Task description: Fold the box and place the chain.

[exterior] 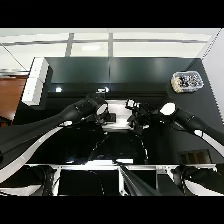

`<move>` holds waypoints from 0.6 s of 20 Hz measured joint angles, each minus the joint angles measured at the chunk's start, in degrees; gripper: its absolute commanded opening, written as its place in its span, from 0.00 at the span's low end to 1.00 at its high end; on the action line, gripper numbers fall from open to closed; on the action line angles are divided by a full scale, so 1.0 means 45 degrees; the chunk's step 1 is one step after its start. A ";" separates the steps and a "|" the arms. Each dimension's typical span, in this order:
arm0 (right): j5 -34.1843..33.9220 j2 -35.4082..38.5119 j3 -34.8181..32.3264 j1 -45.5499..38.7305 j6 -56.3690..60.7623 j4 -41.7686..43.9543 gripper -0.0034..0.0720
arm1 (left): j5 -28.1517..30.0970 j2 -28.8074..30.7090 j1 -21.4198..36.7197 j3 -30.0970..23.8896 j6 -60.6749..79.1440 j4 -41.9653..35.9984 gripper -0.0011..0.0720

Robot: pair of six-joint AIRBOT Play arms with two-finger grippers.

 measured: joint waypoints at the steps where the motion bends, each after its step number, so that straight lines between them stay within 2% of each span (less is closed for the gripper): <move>1: 0.0015 0.0058 0.0000 -0.0015 0.0194 0.0000 0.07 | 0.0029 0.0000 0.0000 0.0000 -0.0024 -0.0005 0.06; 3: 0.0053 0.0418 0.0068 -0.0214 0.1409 -0.0170 0.07 | 0.0044 0.0000 0.0000 0.0000 -0.0024 -0.0010 0.06; 6: 0.0772 0.1632 0.0554 -0.1336 0.5581 -0.1423 0.07 | 0.0034 0.0000 0.0000 0.0000 -0.0019 -0.0015 0.06; 9: 0.1690 0.3036 0.0777 -0.3483 1.0287 -0.3565 0.07 | 0.0010 0.0000 0.0000 0.0000 -0.0015 -0.0044 0.06; 12: 0.1802 0.3429 0.0034 -0.5542 1.4508 -0.4988 0.07 | 0.0000 0.0000 0.0000 0.0000 0.0019 -0.0039 0.06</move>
